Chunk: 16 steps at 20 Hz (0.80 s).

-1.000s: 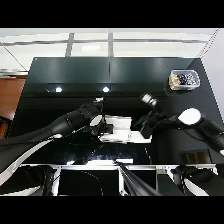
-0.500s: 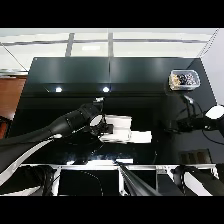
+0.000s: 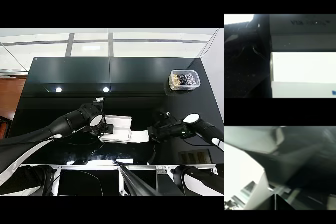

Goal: Fold the box and place the chain.

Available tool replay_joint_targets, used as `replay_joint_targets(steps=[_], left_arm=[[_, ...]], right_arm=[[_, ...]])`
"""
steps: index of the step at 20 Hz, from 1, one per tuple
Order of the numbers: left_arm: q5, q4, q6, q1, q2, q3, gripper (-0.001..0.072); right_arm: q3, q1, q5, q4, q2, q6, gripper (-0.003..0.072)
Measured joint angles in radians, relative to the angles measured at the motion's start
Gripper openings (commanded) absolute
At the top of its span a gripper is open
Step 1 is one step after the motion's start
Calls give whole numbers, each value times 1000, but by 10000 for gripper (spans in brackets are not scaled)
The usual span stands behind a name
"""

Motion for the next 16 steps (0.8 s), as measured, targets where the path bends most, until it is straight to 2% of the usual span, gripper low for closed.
replay_joint_targets(steps=[1,2,3,11,16], left_arm=[[0,0,0,0,0,0,30],[0,0,0,0,0,0,30],[0,0,0,0,0,0,30],[-1,0,0,0,0,0,30],[-2,0,0,0,0,0,30]], right_arm=[[4,13,0,32,-5,-34,232],[11,24,8,64,-10,-68,474],[18,31,16,79,-12,-92,582],[91,84,97,143,-18,-204,573],[134,233,-39,138,-17,-113,563]])
